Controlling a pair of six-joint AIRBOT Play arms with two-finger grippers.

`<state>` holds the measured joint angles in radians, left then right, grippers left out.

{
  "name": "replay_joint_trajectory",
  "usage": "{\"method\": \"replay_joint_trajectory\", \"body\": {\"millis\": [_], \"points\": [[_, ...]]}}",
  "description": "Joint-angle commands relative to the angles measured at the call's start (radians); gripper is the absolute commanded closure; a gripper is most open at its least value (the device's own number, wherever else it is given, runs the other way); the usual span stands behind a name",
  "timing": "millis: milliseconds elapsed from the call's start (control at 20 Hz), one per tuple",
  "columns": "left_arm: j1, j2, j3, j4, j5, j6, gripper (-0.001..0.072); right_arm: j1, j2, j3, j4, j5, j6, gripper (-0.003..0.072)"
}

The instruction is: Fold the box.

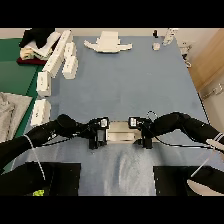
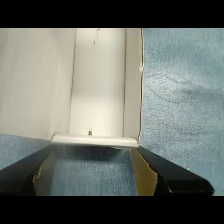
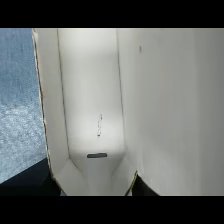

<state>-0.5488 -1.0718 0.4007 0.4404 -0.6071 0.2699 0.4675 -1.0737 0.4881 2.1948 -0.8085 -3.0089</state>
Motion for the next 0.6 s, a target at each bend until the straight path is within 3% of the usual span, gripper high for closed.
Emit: {"method": "replay_joint_trajectory", "body": {"millis": [0, 550], "points": [[0.000, -0.003, 0.009, -0.001, 0.005, 0.000, 0.0012, 0.000, 0.000, 0.000, 0.000, 0.000, 0.000, 0.0166], [-0.068, -0.076, 0.044, 0.008, 0.006, -0.003, 0.0013, 0.000, 0.000, 0.000, 0.000, 0.000, 0.000, 0.0166]]}}
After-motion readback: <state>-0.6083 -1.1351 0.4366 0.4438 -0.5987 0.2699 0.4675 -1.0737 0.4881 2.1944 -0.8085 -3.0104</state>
